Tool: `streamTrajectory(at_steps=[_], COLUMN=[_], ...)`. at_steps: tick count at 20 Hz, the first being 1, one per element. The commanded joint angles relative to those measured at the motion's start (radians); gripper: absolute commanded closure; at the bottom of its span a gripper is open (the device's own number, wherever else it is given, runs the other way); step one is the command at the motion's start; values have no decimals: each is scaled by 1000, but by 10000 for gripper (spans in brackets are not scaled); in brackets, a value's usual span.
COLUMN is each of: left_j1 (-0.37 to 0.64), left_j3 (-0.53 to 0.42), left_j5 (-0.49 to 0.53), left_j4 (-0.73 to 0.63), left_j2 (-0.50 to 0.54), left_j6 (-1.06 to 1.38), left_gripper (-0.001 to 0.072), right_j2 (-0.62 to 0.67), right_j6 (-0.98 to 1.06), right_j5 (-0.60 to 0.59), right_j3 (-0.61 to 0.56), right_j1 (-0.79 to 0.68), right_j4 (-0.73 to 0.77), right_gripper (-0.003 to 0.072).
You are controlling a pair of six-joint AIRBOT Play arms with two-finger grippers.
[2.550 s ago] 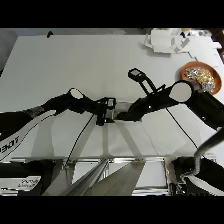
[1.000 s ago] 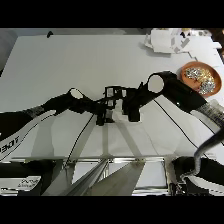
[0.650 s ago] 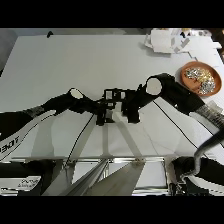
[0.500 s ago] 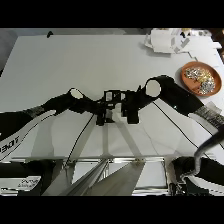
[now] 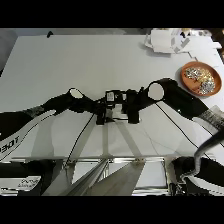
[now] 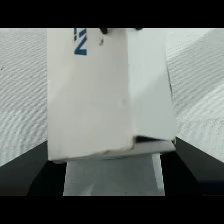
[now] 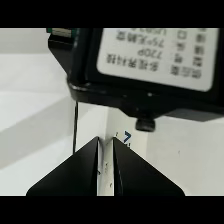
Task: Fold the box and place the chain.
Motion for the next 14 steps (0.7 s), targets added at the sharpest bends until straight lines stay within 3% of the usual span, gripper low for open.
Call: streamTrajectory(at_steps=[1,9,13,14], left_j1=[0,0,0,0], left_j3=[0,0,0,0], left_j5=[-3,-3,-3,-3], left_j4=[2,1,1,1], left_j2=[1,1,1,1], left_j6=[2,2,2,2], left_gripper=[458,458,458,458], right_j2=[8,6,6,7], right_j6=[1,1,1,1], right_j5=[-25,-67,-3,11], right_j3=[-10,-74,-74,-74], right_j1=[1,1,1,1], right_j4=[0,-15,-10,-10], right_gripper=[612,607,481,481])
